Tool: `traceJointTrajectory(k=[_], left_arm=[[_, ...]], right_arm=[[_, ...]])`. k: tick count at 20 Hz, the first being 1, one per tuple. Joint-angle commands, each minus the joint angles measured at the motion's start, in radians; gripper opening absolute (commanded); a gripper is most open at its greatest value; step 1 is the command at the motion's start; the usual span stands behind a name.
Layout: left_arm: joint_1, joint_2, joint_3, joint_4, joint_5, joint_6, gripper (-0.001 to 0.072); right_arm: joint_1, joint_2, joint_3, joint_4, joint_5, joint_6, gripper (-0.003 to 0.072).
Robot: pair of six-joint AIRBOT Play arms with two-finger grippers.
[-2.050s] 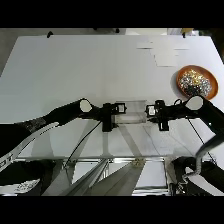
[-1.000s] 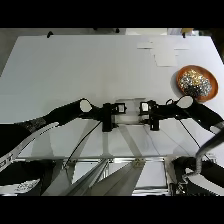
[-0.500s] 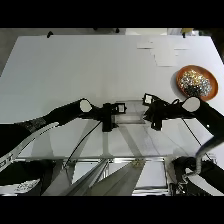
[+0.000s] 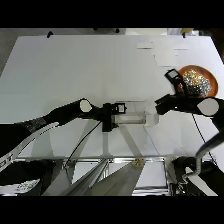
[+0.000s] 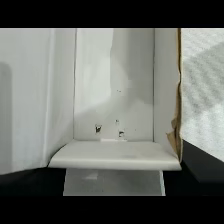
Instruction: Fold the box and place the chain.
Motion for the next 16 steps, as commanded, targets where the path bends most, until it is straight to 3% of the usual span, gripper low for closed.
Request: traceJointTrajectory(k=[1, 8, 12, 16], left_arm=[[0.000, 0.000, 0.000, 0.000, 0.000, 0.000, 0.0011], [0.000, 0.000, 0.000, 0.000, 0.000, 0.000, 0.0011], [0.000, 0.000, 0.000, 0.000, -0.001, 0.000, 0.0011], [0.000, 0.000, -0.001, 0.000, -0.002, 0.000, 0.0011]], right_arm=[[-0.121, -0.019, 0.007, -0.049, 0.041, 0.293, 0.0016], [-0.157, -0.235, -0.012, -0.014, 0.195, 0.265, 0.0016], [-0.157, -0.261, -0.052, 0.141, 0.198, 0.187, 0.0016], [-0.157, -0.285, -0.078, 0.152, 0.201, 0.182, 0.0016]])
